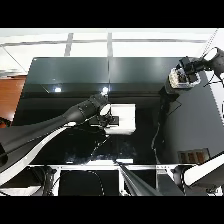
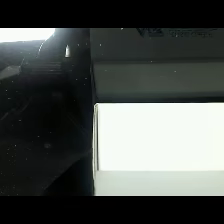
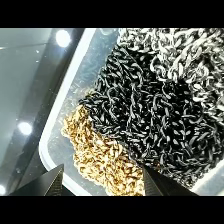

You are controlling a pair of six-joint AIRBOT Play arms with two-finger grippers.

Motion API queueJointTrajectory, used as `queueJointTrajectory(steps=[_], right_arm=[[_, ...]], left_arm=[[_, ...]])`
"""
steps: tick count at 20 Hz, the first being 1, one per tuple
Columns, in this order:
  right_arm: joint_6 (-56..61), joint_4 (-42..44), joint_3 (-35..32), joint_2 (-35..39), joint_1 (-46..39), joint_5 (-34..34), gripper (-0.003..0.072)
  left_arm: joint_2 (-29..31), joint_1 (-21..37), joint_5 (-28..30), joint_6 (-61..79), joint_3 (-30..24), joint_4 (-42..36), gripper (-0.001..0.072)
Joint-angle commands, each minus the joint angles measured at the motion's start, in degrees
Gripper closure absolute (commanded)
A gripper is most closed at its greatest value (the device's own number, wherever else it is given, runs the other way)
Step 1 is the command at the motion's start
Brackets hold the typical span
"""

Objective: Fold the box and place the chain.

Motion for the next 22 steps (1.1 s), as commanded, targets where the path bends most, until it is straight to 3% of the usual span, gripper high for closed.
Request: queueJointTrajectory(steps=[1, 4, 5, 6, 7, 8, 15, 22], right_arm=[[0.2, 0.8, 0.2, -1.1, -0.1, 0.0, 0.0156], [-0.1, 1.4, 0.2, -2.6, 0.3, 0.1, 0.0156], [-1.4, 2.0, 0.2, -3.0, 0.3, 0.2, 0.0259], [-3.4, 2.5, 0.2, -3.0, 0.3, 0.2, 0.0476], [-5.7, 2.9, 0.2, -2.8, 0.3, 0.2, 0.0639], [-8.1, 3.9, 0.2, -2.5, 0.0, 0.4, 0.0669], [-14.8, 5.0, 0.2, 2.6, -2.6, 3.8, 0.0670], [-20.3, 13.7, 0.2, 5.4, -5.3, 3.9, 0.0670]], left_arm=[[0.0, 0.0, -0.1, 0.0, 0.0, 0.0, 0.0679], [0.0, 0.0, -0.1, 0.0, 0.0, 0.0, 0.0679], [0.0, 0.0, -0.1, 0.0, 0.0, 0.0, 0.0679], [0.0, 0.0, 0.0, 0.0, 0.0, 0.0, 0.0679], [0.0, 0.0, 0.2, 0.0, 0.0, 0.0, 0.0679], [0.0, 0.0, 0.5, 0.0, 0.0, 0.0, 0.0679], [0.0, 0.0, 0.8, 0.0, 0.0, 0.0, 0.0679], [0.0, 0.0, 0.8, 0.0, 0.0, 0.0, 0.0679]])
